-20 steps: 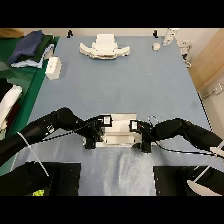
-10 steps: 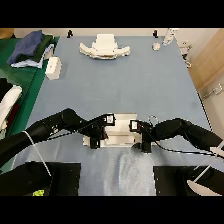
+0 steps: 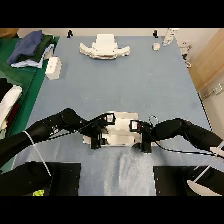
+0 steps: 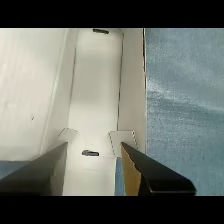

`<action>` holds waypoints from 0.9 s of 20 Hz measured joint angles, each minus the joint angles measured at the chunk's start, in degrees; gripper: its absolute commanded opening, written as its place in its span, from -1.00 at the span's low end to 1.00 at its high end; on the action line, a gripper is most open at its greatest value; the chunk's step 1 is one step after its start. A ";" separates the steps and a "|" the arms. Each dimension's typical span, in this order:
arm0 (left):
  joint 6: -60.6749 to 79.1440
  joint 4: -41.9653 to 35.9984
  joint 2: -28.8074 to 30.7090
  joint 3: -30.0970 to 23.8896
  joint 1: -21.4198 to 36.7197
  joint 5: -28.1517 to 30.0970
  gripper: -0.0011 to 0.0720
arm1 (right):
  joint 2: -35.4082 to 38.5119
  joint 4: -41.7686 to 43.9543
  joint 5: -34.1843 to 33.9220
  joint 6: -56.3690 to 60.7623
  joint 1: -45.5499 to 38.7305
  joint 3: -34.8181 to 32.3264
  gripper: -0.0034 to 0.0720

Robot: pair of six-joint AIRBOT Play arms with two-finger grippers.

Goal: Fold the box.

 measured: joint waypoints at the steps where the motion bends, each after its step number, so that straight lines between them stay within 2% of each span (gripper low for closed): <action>1: 0.02 0.00 0.00 0.00 0.00 -0.20 -0.82 | 0.00 0.00 0.00 -0.02 0.00 0.00 0.49; 4: -1.05 1.33 0.04 0.00 0.00 -1.75 -0.94 | 0.00 0.00 0.00 -0.04 0.00 0.00 0.49; 9: -15.26 9.55 3.17 0.90 0.02 -3.19 -0.94 | 0.00 0.00 0.00 -0.04 0.00 0.00 0.49; 18: -63.67 31.69 18.51 2.58 1.03 -9.05 -0.94 | 0.00 0.00 0.00 -0.04 0.00 0.00 0.49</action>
